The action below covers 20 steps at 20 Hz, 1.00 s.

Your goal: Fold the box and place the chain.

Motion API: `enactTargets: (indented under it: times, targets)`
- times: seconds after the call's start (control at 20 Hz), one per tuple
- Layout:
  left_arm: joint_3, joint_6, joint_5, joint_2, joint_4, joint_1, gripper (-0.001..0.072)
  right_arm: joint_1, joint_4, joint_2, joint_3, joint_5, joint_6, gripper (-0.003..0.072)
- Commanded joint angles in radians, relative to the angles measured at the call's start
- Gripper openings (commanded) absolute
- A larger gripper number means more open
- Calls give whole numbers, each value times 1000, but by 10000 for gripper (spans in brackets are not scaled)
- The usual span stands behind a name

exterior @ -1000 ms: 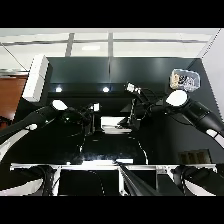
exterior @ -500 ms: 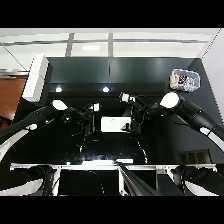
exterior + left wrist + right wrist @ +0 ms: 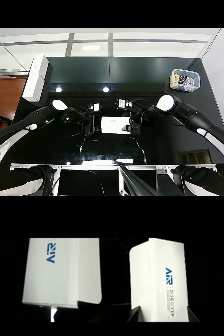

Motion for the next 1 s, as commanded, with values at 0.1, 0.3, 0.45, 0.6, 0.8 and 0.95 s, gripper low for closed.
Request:
enactTargets:
  times: [0.1, 0.3, 0.45, 0.6, 0.8, 0.95]
  targets:
    - [1, 0, 1, -1, 0, 0, 478, 18, -15, -8, 0, -20, -4, 710]
    - [1, 0, 1, -1, 0, 0, 478, 19, -16, -19, 0, -20, -4, 710]
    - [1, 0, 1, -1, 0, 0, 478, 19, -16, -20, 0, -20, -4, 709]
    - [1, 0, 1, -1, 0, 0, 478, 18, -16, -19, 2, -20, 4, 686]
    - [1, 0, 1, -1, 0, 0, 478, 18, -16, -9, 4, -21, 27, 572]
    - [1, 0, 1, -1, 0, 0, 478, 17, -16, 10, 4, -46, 31, 572]
